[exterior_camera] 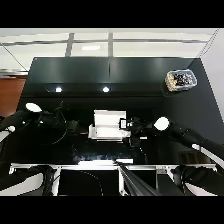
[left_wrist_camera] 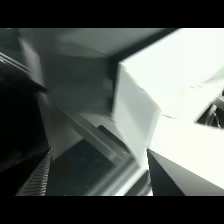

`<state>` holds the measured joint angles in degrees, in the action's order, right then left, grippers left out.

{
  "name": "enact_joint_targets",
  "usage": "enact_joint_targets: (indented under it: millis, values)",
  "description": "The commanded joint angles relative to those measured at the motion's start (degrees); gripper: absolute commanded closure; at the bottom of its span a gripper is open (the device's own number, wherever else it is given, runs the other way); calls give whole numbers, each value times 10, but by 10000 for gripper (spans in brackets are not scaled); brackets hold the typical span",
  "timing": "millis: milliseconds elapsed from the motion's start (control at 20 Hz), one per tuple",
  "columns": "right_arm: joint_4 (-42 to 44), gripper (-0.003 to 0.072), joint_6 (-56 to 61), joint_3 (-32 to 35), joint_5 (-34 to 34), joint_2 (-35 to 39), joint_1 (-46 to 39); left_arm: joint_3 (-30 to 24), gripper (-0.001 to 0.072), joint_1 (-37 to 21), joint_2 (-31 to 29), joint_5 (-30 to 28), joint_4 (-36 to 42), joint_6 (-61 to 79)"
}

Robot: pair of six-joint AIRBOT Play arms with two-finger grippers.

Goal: Fold the box and place the chain.

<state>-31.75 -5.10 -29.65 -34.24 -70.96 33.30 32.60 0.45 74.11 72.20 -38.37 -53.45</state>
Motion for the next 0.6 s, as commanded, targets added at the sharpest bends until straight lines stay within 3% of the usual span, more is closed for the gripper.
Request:
enact_joint_targets:
  millis: [0,550]
  values:
    - [0,250,0,0,0,0,0,29,1,14,-13,38,24,12]
    - [0,249,0,0,0,0,0,37,13,198,-40,-153,21,-105]
